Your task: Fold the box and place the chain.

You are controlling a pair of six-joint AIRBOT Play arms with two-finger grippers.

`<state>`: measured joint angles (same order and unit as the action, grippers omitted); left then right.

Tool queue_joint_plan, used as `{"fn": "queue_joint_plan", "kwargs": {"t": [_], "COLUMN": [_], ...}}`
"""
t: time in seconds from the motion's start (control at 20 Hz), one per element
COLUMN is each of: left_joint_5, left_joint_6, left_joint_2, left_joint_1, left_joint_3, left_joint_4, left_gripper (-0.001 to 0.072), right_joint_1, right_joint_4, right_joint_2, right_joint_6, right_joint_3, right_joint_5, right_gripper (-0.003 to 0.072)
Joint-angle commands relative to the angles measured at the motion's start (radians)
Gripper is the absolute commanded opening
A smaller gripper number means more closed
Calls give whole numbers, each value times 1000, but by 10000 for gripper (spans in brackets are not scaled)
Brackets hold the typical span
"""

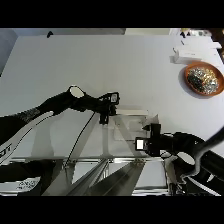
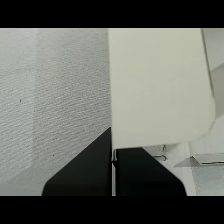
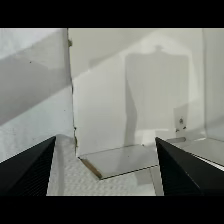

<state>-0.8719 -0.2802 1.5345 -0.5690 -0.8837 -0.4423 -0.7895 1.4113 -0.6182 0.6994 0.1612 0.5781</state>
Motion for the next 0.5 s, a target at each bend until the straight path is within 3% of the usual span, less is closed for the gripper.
{"fn": "queue_joint_plan", "kwargs": {"t": [0.0, 0.45], "left_joint_5": [0, 0], "left_joint_6": [0, 0], "left_joint_2": [1, 1], "left_joint_1": [0, 0], "left_joint_3": [0, 0], "left_joint_4": [0, 0], "left_gripper": [10, 10], "right_joint_1": [-7, -7], "right_joint_4": [24, 58], "right_joint_2": [0, -3], "right_joint_6": [7, 7], "right_joint_3": [-18, -35], "right_joint_5": [-50, -108], "right_gripper": [656, 639]}}
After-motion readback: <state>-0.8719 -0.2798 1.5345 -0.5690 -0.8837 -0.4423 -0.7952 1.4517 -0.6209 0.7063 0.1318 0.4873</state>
